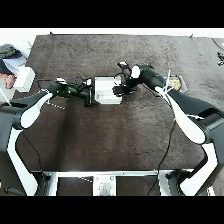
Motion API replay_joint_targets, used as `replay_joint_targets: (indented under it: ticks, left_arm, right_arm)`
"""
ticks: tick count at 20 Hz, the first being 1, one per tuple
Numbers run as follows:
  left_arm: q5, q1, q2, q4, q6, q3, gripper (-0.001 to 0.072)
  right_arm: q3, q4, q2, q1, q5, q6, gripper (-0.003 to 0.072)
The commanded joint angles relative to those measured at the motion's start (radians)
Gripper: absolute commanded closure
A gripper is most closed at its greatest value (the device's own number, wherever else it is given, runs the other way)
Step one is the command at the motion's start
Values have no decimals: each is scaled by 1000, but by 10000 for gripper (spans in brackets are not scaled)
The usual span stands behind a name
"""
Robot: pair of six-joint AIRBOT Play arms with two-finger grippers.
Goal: Fold the box and place the chain.
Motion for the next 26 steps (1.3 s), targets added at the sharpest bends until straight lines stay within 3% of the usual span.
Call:
replay_joint_targets:
  ticks: [1,5,12,13,14,15,25,26]
  left_arm:
    - [0,0,0,0,0,0,424]
    - [0,0,0,0,0,0,424]
    - [0,0,0,0,0,0,423]
    - [0,0,0,0,0,0,423]
    - [0,0,0,0,0,0,423]
    - [0,0,0,0,0,0,423]
    - [0,0,0,0,0,0,424]
    - [0,0,0,0,0,0,423]
  right_arm:
    - [130,-103,-72,41,118,98,302]
    - [148,-190,-89,64,146,209,302]
    - [147,-214,-110,65,137,315,304]
    - [147,-214,-114,66,137,333,313]
    - [147,-215,-115,68,136,333,404]
    - [147,-214,-115,69,126,334,419]
    - [147,-234,-129,84,122,378,421]
    - [147,-240,-133,84,123,380,555]
